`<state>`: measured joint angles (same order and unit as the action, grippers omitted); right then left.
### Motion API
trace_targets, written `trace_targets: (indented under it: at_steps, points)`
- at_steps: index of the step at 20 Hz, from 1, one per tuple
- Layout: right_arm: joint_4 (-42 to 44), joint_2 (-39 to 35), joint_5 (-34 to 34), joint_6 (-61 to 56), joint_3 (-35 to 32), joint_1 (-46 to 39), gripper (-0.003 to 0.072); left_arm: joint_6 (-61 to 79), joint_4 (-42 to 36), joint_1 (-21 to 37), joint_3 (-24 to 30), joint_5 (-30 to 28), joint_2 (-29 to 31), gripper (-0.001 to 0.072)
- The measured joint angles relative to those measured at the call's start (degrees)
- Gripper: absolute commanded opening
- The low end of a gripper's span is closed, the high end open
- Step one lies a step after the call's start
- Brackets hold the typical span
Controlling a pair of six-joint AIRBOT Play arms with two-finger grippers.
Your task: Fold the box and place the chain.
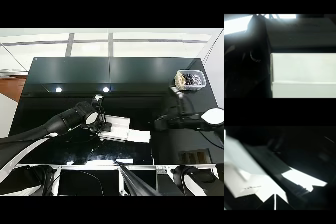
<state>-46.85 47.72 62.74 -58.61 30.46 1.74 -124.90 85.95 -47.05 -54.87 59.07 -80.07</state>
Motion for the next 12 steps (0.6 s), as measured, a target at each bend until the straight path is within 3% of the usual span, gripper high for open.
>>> trace_targets:
  at_steps: [5, 9, 12]
  points:
    - [-9.16, 0.59, 4.42, -22.93, -3.98, -8.70, 0.0029, -0.02, 0.07, 0.00, 0.00, 0.11, 0.00, 0.0032]
    - [-4.17, 3.91, 4.48, -26.08, -8.94, -8.61, 0.0029, -0.02, 0.11, 0.00, 0.00, 0.13, 0.00, 0.0032]
    - [0.92, 7.08, 0.81, -26.25, -10.47, -4.26, 0.0030, -0.02, 0.11, 0.00, 0.00, 0.13, 0.00, 0.0032]
